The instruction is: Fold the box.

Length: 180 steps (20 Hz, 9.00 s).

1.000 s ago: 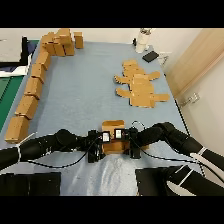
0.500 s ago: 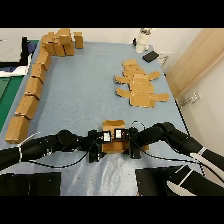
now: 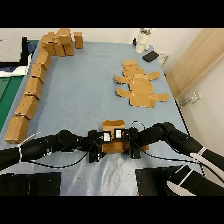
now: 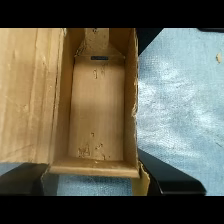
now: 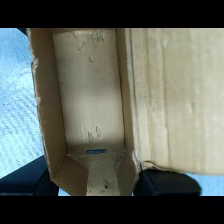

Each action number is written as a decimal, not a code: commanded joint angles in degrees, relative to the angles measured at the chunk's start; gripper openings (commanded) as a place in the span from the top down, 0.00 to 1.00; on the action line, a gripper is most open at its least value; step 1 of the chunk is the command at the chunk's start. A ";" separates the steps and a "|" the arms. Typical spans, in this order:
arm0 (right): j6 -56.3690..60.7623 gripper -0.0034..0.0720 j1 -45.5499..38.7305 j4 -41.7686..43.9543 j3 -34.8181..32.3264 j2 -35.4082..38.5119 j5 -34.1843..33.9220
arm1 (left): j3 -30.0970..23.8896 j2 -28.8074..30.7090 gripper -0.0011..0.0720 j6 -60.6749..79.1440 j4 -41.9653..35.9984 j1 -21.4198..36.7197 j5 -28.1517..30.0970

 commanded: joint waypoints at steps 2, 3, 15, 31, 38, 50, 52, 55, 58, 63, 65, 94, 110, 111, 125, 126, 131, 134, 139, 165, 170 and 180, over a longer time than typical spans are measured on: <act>0.00 0.22 0.00 0.04 0.02 0.00 0.02 | 0.04 -0.02 0.28 0.02 0.04 0.02 0.07; 0.00 0.22 0.00 0.04 0.02 0.00 0.02 | 0.04 -0.02 0.28 0.02 0.04 0.00 0.07; 9.79 0.01 -0.09 -2.82 2.80 2.01 -2.78 | 0.04 -0.02 0.28 0.02 0.04 0.00 0.07; 59.76 0.02 -0.02 0.98 7.10 18.08 -22.08 | 0.04 -0.02 0.28 0.04 0.04 0.00 0.09; 73.13 0.02 0.00 1.53 7.08 18.69 -22.01 | 0.07 0.28 0.28 -0.44 0.04 0.02 -0.50; 73.11 0.02 0.00 1.31 7.08 18.67 -20.92 | -4.11 9.18 0.28 -9.75 15.58 12.13 -17.38; 73.11 0.02 0.00 1.31 7.08 18.67 -20.92 | -4.17 9.20 0.28 -10.95 18.08 13.86 -20.15; 73.11 0.02 0.00 1.31 7.08 18.67 -20.92 | -4.35 9.18 0.28 -8.55 18.05 14.34 -18.84; 73.11 0.02 0.00 1.33 7.08 18.67 -20.22 | -4.33 9.18 0.28 -8.13 17.31 14.32 -16.13; 73.11 0.02 0.00 1.33 7.08 18.67 -16.94 | -4.35 7.74 0.28 -5.38 11.34 14.29 -15.89; 73.11 0.02 0.00 1.33 7.08 18.67 -16.28 | -4.33 6.69 0.28 -4.17 9.81 14.27 -15.93; 54.49 0.95 0.02 19.96 17.97 -10.08 -0.85 | -4.31 4.68 0.28 -1.75 9.44 11.43 -14.93; 39.91 0.95 -0.15 14.88 21.68 -13.49 -6.14 | -4.31 4.68 0.28 -1.75 9.44 11.43 -14.93; 41.00 0.95 -0.15 13.68 21.66 -10.03 -6.36 | -4.31 4.68 0.28 -1.75 9.44 11.43 -14.91; 24.39 0.19 6.45 -9.49 -0.37 19.76 -4.33 | -4.31 4.68 0.28 -1.75 9.44 11.43 -14.93; 22.29 0.19 6.45 -8.92 -0.37 17.97 -1.95 | -4.31 4.68 0.28 -1.75 9.44 11.43 -14.93; 13.66 0.19 6.45 -1.14 -0.31 8.46 4.17 | -4.31 4.68 0.28 -1.75 9.44 11.43 -14.93; 7.89 0.19 6.47 4.48 -0.31 7.61 4.35 | -4.31 4.68 0.28 -1.75 9.44 11.43 -14.95; 4.04 0.69 7.89 6.40 -0.31 7.50 5.99 | -4.33 4.68 0.28 -1.75 9.44 11.43 -14.93; 98.38 0.95 13.68 -42.21 9.60 14.19 -17.59 | -4.31 4.68 0.28 -1.75 9.44 11.43 -14.93; 106.86 0.95 3.72 -44.59 7.96 14.01 -29.42 | -4.31 4.68 0.28 -1.75 9.44 11.43 -14.91; 94.23 0.95 1.33 -16.26 -4.26 13.09 -5.22 | -4.31 4.68 0.28 -1.75 9.44 11.43 -14.99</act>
